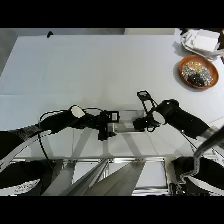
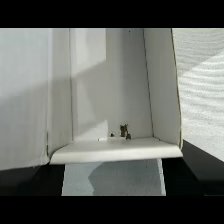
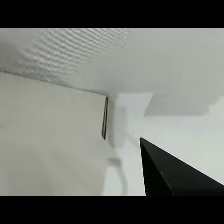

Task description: Fold the box and place the chain.

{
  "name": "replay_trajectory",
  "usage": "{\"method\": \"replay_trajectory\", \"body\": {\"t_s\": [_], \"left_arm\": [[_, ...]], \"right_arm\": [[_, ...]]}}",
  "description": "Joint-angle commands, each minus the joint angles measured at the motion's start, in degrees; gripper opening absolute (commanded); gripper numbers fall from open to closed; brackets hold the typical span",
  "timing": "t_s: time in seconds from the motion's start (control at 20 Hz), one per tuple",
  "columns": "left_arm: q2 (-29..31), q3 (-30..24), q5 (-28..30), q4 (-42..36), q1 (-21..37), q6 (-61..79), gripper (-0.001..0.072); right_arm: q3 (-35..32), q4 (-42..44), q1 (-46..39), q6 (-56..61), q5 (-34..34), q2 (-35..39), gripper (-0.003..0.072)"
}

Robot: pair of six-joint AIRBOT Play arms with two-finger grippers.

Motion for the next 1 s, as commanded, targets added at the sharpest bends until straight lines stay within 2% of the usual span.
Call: {"method": "replay_trajectory", "body": {"t_s": [0.0,0.1,0.2,0.35,0.45,0.55,0.65,0.8,0.95], "left_arm": [[0.0,0.0,0.0,0.0,0.0,0.0,0.0311],[0.0,0.0,0.0,0.0,0.0,0.0,0.0311],[0.0,0.0,0.0,0.0,0.0,0.0,0.0311],[0.0,0.0,0.0,0.0,0.0,0.0,0.0311],[0.0,0.0,0.0,0.0,0.0,0.0,0.0311],[0.0,0.0,0.0,0.0,0.0,0.0,0.0311],[0.0,0.0,0.0,0.0,0.0,0.0,0.0311],[0.0,0.0,0.0,0.0,0.0,0.0,0.0311],[0.0,0.0,0.0,0.0,0.0,0.0,0.0311]], "right_arm": [[0.0,-3.5,0.0,-6.7,3.4,7.5,0.0483],[0.3,-3.6,-1.9,-9.4,4.9,13.4,0.0483],[2.6,-4.7,-7.6,-12.4,6.0,17.7,0.0482],[9.8,-5.0,-25.4,-21.3,4.7,16.5,0.0477],[14.1,-5.2,-38.3,-26.4,1.9,11.7,0.0473],[18.3,-4.8,-50.9,-30.4,-3.7,4.0,0.0430],[23.0,-4.5,-58.9,-32.5,-6.0,-4.6,0.0427],[31.8,-1.8,-64.3,-32.4,-6.1,-18.1,0.0426],[38.9,4.4,-64.3,-32.4,-6.8,-27.0,0.0395]]}}
